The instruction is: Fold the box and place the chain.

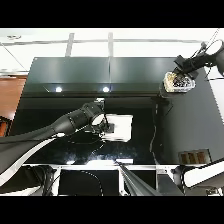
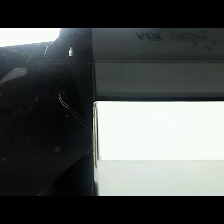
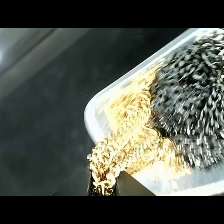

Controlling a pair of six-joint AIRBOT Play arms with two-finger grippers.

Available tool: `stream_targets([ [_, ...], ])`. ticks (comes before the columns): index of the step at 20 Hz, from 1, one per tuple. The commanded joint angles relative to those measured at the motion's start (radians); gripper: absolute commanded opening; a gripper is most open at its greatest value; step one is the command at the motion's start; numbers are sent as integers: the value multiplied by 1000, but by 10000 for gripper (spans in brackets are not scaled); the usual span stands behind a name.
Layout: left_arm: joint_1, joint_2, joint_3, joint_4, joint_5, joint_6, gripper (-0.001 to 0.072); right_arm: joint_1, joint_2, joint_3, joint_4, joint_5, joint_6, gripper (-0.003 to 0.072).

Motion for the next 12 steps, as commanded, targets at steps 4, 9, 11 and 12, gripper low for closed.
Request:
stream_targets([
  [4, 0, 0, 0, 0, 0, 0, 26, -3, 243, 19, 16, 103, -230, 5],
  [9, 0, 0, 0, 0, 0, 0, 26, -2, 406, 19, 85, 114, -316, 4],
  [11, 0, 0, 0, -1, -3, 0, 26, -2, 475, 19, 172, 115, -383, 4],
  [12, 0, 0, 0, -1, -4, 0, 26, 0, 513, 19, 197, 114, -393, 5],
])
